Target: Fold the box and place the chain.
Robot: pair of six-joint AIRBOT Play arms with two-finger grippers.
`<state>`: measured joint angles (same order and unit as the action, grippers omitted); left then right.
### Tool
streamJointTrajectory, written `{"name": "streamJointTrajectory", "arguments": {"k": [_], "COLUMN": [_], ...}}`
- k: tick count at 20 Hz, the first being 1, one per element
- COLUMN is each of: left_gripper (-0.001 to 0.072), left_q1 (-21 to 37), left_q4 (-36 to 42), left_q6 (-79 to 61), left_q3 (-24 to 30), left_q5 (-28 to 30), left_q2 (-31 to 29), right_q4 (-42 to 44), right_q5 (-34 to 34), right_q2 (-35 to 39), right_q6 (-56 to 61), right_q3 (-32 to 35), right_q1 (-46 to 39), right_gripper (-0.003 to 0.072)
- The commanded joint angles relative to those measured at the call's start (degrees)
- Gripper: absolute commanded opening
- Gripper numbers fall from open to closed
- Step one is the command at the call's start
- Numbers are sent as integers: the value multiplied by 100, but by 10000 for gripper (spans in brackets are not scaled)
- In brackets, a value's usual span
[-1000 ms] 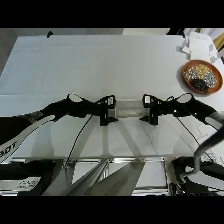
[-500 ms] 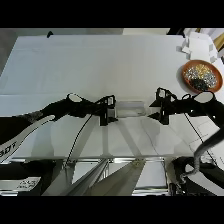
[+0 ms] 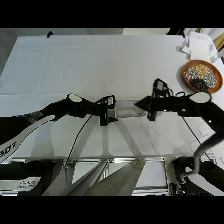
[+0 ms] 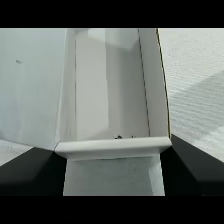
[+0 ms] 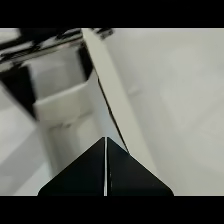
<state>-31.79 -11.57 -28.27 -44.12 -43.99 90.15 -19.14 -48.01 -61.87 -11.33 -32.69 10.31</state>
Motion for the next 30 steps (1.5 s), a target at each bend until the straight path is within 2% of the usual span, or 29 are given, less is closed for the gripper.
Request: {"name": "streamJointTrajectory", "arguments": {"k": [1, 5, 9, 15, 18, 20, 22, 24, 26, 28, 29, 30], "left_gripper": [251, 251, 251, 251, 251, 251, 251, 251, 251, 251, 251, 251], "left_q1": [-2, -2, -2, -2, -2, -2, -2, -2, -2, -2, -2, -2], "left_q4": [2, 2, 2, 2, 2, 2, 2, 2, 2, 2, 2, 2], "left_q6": [0, 0, 0, 0, 0, 0, 0, 0, 0, 0, 0, 0], "left_q3": [-2, -2, -2, -2, -2, -2, -2, -2, -2, -2, -2, -2], "left_q5": [2, 2, 2, 0, 2, 2, 0, 0, 0, 2, 0, 2], "left_q2": [0, 0, 0, 0, 0, 0, 0, 0, 0, 0, 0, 0], "right_q4": [1054, 640, -125, -343, -1237, -2194, -2804, -3744, -4964, -4929, -4605, -4330], "right_q5": [2192, 2280, 1873, 1670, 1534, 1045, 140, -723, -1147, -796, -579, -400], "right_q2": [-149, -588, -962, -420, 225, 684, 931, 907, 835, 763, 673, 568], "right_q6": [105, 614, 1113, 1270, 1851, 2422, 2476, 2011, 1484, 1434, 1263, 1025], "right_q3": [-4, -4, -4, -7, -7, -7, -4, -2, 11, 44, 44, 44], "right_q1": [671, 520, 522, 522, 522, 466, 133, -210, -269, -269, -267, -243], "right_gripper": [18, 18, 19, 20, 19, 18, 18, 18, 21, 106, 172, 269]}}
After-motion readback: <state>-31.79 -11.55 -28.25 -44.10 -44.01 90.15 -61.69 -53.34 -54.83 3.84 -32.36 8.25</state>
